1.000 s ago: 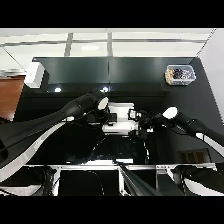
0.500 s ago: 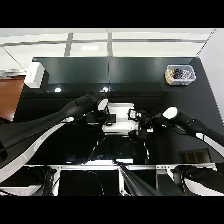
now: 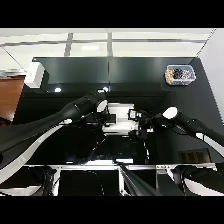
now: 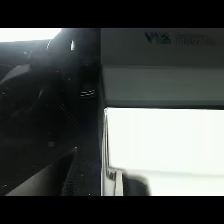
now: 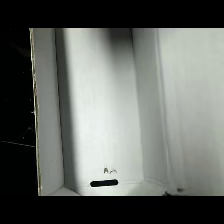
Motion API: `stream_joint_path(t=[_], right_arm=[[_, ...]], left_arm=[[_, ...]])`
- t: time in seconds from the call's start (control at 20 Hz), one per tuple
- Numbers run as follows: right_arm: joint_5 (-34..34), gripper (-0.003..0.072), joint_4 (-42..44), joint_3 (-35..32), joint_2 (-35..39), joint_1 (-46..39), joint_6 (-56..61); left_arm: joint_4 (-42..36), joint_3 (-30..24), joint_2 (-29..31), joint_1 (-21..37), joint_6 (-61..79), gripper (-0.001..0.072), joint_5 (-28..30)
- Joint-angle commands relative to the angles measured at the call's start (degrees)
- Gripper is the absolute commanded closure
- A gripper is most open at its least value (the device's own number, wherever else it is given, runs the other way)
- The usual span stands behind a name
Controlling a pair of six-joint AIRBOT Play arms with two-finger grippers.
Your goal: Fold the box and place the chain.
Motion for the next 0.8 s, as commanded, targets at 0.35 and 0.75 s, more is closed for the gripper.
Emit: stream_joint_path(t=[0.35,0.75], right_arm=[[0.02,0.0580,0.02,-0.02,-0.02,0.04,0.02],[0.00,0.0145,0.02,-0.02,-0.02,0.04,0.04]], left_arm=[[-1.60,-0.63,-0.22,-0.48,-0.94,0.0688,4.37],[-1.25,-0.57,-0.22,-0.48,-0.92,0.0688,2.10]])
